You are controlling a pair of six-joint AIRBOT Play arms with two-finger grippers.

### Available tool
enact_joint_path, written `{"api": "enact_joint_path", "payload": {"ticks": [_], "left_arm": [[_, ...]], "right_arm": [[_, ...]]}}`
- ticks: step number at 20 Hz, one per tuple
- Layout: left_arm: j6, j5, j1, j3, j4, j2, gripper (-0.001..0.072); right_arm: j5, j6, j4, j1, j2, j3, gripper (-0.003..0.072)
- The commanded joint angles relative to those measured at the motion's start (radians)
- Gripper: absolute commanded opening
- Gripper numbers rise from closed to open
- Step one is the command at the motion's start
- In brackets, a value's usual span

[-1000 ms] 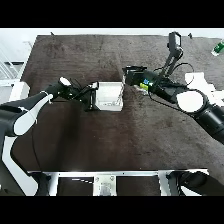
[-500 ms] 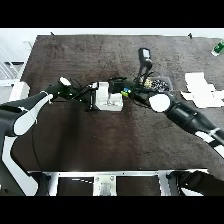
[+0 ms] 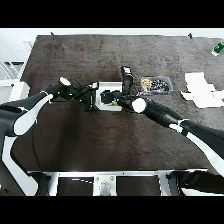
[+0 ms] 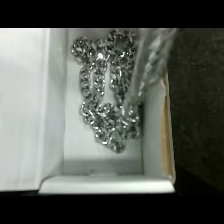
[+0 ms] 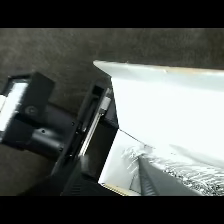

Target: Fold the box and place the chain.

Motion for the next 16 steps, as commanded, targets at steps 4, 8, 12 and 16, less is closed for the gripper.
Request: {"api": "enact_joint_path", "payload": {"ticks": [4, 8, 12, 16], "left_arm": [[0.0, 0.0, 0.0, 0.0, 0.0, 0.0, 0.0527], [0.0, 0.001, 0.0, 0.0, 0.0, 0.0, 0.0527], [0.0, 0.001, 0.0, 0.0, 0.0, 0.0, 0.0526], [0.0, 0.001, 0.0, 0.0, 0.0, 0.0, 0.0526]], "right_arm": [[0.073, -0.002, -0.064, -0.116, 0.101, -0.054, 0.0432], [0.072, -0.001, -0.064, -0.309, 0.252, -0.224, 0.0432], [0.067, 0.036, -0.049, -0.468, 0.236, -0.296, 0.0432], [-0.014, 0.047, -0.017, -0.479, 0.139, -0.293, 0.0432]]}}
